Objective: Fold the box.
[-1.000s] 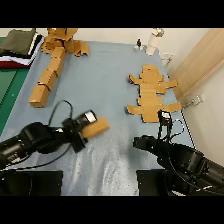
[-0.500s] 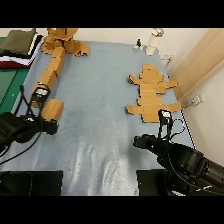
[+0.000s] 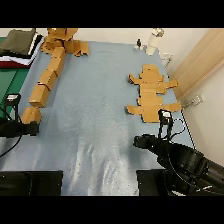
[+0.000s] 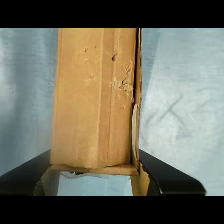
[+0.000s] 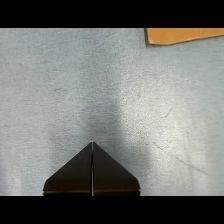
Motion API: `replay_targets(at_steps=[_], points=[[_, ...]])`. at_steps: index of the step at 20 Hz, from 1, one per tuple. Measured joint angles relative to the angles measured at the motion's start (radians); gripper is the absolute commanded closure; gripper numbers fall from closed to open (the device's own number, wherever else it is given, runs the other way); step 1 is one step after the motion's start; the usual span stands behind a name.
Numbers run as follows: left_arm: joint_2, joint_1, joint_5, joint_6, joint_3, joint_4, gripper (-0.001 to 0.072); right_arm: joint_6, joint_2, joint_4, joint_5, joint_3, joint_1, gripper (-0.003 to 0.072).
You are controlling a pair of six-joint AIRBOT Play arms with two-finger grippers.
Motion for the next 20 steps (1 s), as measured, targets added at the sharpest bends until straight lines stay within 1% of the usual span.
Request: replay_targets(at_steps=[3,7,11,16,17,18,19,20], points=[[-0.03,0.048,-0.095,0.071,-0.005,-0.045,0.0234,0.0,0.0,-0.002,0.002,0.0,0.0,0.0687],[-0.131,0.068,-0.176,0.122,-0.007,-0.066,0.0234,0.0,0.0,-0.002,0.006,0.0,0.0,0.0686],[-0.201,0.074,-0.212,0.137,-0.007,-0.061,0.0234,0.0,0.0,0.0,0.007,0.0,0.0,0.0686],[-0.222,0.076,-0.238,0.134,-0.005,-0.026,0.0233,0.0,0.0,0.001,0.007,0.0,0.0,0.0686],[-0.224,0.076,-0.241,0.132,-0.005,-0.023,0.0215,0.0,0.0,0.001,0.007,0.0,0.0,0.0687],[-0.226,0.076,-0.244,0.128,-0.005,-0.02,0.0076,0.0,0.0,0.001,0.007,0.0,0.0,0.0687],[-0.226,0.076,-0.248,0.124,-0.005,-0.014,0.0036,0.0,0.0,0.001,0.007,0.0,0.0,0.0687],[-0.227,0.076,-0.253,0.118,-0.005,-0.007,0.0036,0.0,0.0,0.001,0.007,0.0,0.0,0.0687]])
